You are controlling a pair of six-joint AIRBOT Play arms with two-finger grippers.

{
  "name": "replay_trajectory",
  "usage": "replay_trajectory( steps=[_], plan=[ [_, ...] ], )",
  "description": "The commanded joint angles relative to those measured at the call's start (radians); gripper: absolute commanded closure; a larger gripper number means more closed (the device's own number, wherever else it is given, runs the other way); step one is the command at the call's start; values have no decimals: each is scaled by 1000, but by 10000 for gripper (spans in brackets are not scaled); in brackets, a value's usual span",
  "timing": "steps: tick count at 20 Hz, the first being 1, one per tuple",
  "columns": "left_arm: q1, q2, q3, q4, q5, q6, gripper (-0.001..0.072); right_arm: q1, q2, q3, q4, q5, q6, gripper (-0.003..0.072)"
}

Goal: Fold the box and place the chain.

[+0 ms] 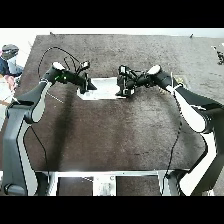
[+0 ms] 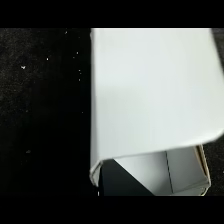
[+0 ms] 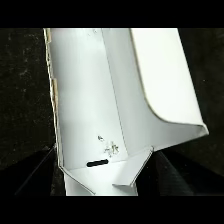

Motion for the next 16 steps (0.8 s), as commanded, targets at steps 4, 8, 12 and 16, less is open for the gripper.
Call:
replay_trajectory(
  steps=[4,8,12,16],
  plan=[
    [0,0,0,0,0,0,698,-8,-98,118,6,121,5,25],
    [0,0,0,-1,0,0,698,-6,-143,170,6,169,5,26],
    [0,0,0,-2,0,0,698,-5,-160,171,7,168,5,85],
    [0,0,0,-2,0,0,698,-5,-173,171,6,165,26,85]
  ],
)
